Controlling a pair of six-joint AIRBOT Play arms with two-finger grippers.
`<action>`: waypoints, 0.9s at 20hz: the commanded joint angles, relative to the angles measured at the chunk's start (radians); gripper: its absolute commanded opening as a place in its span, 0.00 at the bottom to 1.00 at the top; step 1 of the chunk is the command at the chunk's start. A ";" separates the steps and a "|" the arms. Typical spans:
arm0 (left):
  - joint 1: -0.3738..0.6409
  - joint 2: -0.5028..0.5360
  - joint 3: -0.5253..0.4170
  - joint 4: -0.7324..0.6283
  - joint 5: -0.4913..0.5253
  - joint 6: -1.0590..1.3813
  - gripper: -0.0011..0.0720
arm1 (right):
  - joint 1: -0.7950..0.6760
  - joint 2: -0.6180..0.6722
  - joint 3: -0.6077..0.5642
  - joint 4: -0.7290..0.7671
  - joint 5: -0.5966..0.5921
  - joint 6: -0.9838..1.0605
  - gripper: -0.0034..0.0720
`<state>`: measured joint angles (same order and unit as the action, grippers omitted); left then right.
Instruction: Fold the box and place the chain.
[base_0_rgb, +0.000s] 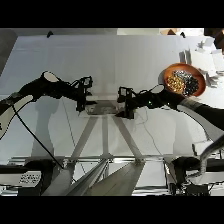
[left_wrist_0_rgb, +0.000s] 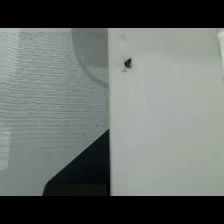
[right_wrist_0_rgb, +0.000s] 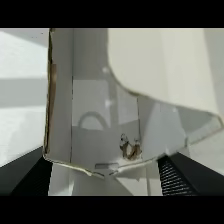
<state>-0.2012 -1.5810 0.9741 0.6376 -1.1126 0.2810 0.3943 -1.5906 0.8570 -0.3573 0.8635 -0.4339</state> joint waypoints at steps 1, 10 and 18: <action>0.000 -0.001 0.000 0.000 0.002 0.000 0.03 | 0.019 -0.019 0.001 0.024 0.007 -0.039 1.00; 0.000 -0.001 0.000 0.000 0.002 0.000 0.03 | 0.038 -0.045 0.005 0.026 -0.011 -0.038 1.00; 0.000 -0.001 0.000 0.000 0.002 0.000 0.03 | 0.038 -0.045 0.005 0.025 -0.011 -0.038 0.99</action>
<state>-0.2012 -1.5810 0.9741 0.6373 -1.1114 0.2813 0.4309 -1.6344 0.8616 -0.3313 0.8528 -0.4717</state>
